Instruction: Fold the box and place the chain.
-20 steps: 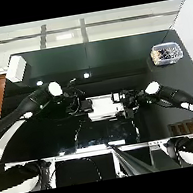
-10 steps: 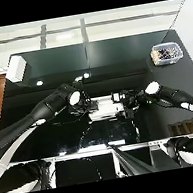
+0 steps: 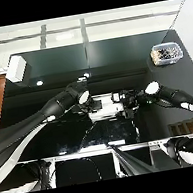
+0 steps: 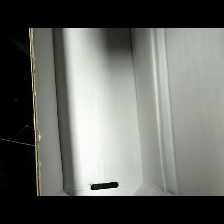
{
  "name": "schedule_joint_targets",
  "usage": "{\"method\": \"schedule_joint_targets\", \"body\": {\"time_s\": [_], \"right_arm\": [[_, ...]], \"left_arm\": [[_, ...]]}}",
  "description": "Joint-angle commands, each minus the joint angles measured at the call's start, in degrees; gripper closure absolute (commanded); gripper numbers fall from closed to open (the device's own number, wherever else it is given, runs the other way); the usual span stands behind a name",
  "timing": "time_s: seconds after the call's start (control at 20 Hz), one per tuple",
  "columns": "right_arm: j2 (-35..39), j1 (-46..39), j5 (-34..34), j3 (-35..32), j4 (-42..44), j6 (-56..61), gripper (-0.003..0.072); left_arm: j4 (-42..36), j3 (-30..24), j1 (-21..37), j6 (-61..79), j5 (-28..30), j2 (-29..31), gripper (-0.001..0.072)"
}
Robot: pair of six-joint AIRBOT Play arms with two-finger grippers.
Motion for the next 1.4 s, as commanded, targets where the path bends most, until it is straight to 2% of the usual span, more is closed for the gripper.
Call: {"method": "schedule_joint_targets", "body": {"time_s": [0.0,0.25,0.3,0.35,0.4,0.45,0.5,0.55,0.7,0.75,0.8,0.85,1.15,1.2,1.25,1.35], "right_arm": [[0.02,0.04,0.02,0.02,0.00,0.00,0.0200],[0.02,0.02,0.02,0.02,0.00,0.00,0.0200],[0.02,0.04,0.02,0.02,0.00,0.00,0.0200],[0.02,0.04,0.02,0.02,0.00,0.00,0.0200],[0.02,0.02,0.02,0.02,0.00,0.00,0.0200],[0.04,0.04,0.02,0.02,0.00,0.00,0.0200],[0.02,0.02,0.02,0.02,0.00,0.00,0.0200],[0.02,0.04,0.02,0.02,0.00,0.00,0.0200],[0.02,0.02,0.02,0.02,0.00,0.00,0.0200],[0.02,0.02,0.02,0.02,0.00,0.00,0.0200],[0.02,0.04,0.02,0.02,0.00,0.00,0.0200],[0.04,0.04,0.02,0.02,0.00,0.00,0.0200],[0.02,0.04,0.02,0.02,0.00,0.00,0.0200],[0.02,0.02,0.02,0.02,0.00,0.00,0.0200],[0.02,0.02,0.02,0.02,0.00,0.00,0.0200],[0.02,0.02,0.02,0.02,0.00,0.00,0.0200]], "left_arm": [[-0.66,0.92,-0.37,-2.27,-0.48,-0.85,0.0324],[-1.09,0.90,-0.26,-2.25,-1.95,-0.87,0.0376],[-1.11,0.90,-0.26,-2.25,-1.95,-0.87,0.0444],[-1.11,0.90,-0.26,-2.25,-1.95,-0.87,0.0445],[-1.14,0.90,-0.26,-2.25,-1.99,-0.94,0.0483],[-1.55,0.90,-0.24,-2.19,-1.95,-1.05,0.0623],[-1.95,0.90,-0.24,-2.12,-1.92,-1.16,0.0661],[-1.99,0.90,-0.24,-2.01,-1.90,-1.20,0.0664],[-2.01,0.92,-0.09,-2.03,-1.90,-1.20,0.0658],[-2.08,0.92,0.15,-2.03,-1.90,-1.18,0.0563],[-2.10,0.92,0.44,-2.08,-2.01,-1.18,0.0373],[-2.10,0.92,0.68,-2.05,-2.19,-1.18,0.0308],[-2.38,0.92,0.70,-2.01,-2.71,-2.56,0.0323],[-2.38,0.92,0.70,-2.01,-2.73,-2.62,0.0423],[-2.40,0.92,0.70,-1.99,-2.64,-2.62,0.0562],[-2.43,0.92,0.70,-1.88,-2.23,-2.62,0.0683]]}}
